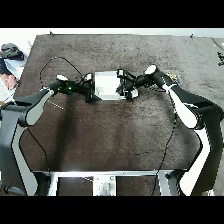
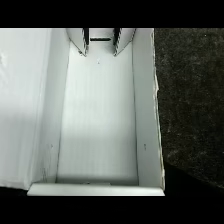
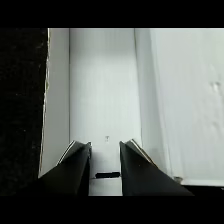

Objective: Fold the box and place the chain.

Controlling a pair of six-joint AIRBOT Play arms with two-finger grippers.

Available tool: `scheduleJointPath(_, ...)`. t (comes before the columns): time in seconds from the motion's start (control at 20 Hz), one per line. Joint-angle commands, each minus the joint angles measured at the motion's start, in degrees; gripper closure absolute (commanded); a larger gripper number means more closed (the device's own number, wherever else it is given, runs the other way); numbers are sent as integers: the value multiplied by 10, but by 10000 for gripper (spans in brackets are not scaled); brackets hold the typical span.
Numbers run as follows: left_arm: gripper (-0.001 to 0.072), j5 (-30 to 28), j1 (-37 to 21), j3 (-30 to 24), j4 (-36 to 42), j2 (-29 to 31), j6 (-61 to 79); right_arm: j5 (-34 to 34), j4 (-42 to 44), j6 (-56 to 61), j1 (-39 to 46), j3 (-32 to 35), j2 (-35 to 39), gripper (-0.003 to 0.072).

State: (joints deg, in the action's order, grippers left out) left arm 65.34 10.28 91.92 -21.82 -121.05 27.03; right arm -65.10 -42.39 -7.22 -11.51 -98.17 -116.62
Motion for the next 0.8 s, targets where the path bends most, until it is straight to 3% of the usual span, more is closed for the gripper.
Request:
scheduleJointPath(0.0, 239, 2, 0, 0, -1, 0, 0, -2, -24, 76, 8, 0, 2, 473)
scheduleJointPath(0.35, 238, 2, 0, 0, -1, 0, 0, 7, -95, 290, 49, 0, 62, 474)
scheduleJointPath(0.6, 238, 2, 0, 0, -1, 0, 0, 33, -97, 564, 94, 0, 109, 478)
scheduleJointPath(0.65, 238, 2, 0, 0, -1, 0, 0, 20, -97, 595, 106, 0, 109, 661)
scheduleJointPath(0.75, 239, 2, 0, 0, -1, 0, 0, -24, -99, 637, 131, 0, 100, 671)
